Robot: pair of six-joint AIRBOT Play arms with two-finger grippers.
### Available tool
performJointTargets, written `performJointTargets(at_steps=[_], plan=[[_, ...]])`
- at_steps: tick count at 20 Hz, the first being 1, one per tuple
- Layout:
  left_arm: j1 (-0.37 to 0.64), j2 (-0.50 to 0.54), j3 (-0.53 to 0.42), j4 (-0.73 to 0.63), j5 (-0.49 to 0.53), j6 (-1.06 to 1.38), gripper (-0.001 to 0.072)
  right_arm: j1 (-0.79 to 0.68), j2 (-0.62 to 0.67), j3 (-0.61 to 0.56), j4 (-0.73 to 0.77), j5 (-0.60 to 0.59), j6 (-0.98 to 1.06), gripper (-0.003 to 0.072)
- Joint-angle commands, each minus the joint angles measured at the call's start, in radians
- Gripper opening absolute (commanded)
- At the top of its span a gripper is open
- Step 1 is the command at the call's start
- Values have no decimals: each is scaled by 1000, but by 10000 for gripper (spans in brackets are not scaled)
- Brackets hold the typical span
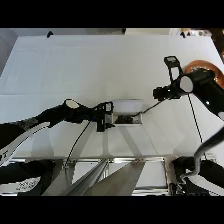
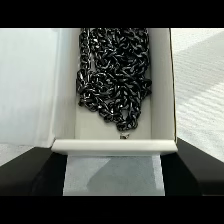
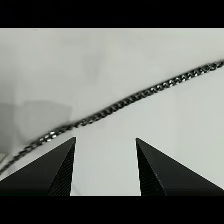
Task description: Fold the box and place the chain.
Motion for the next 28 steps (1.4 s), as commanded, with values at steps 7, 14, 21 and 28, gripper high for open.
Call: performJointTargets(at_steps=[7, 14, 21, 28], plan=[[0, 0, 0, 0, 0, 0, 209, -30, -216, 1, -45, -19, 2, 396], [0, 0, 0, 0, 0, 0, 209, -30, -243, 1, -43, -58, 28, 328], [0, 0, 0, 0, 0, 0, 209, -30, -258, 0, -43, -62, 31, 259], [0, 0, 0, 0, 0, 0, 209, -30, -258, -1, -40, -66, 32, 217]])
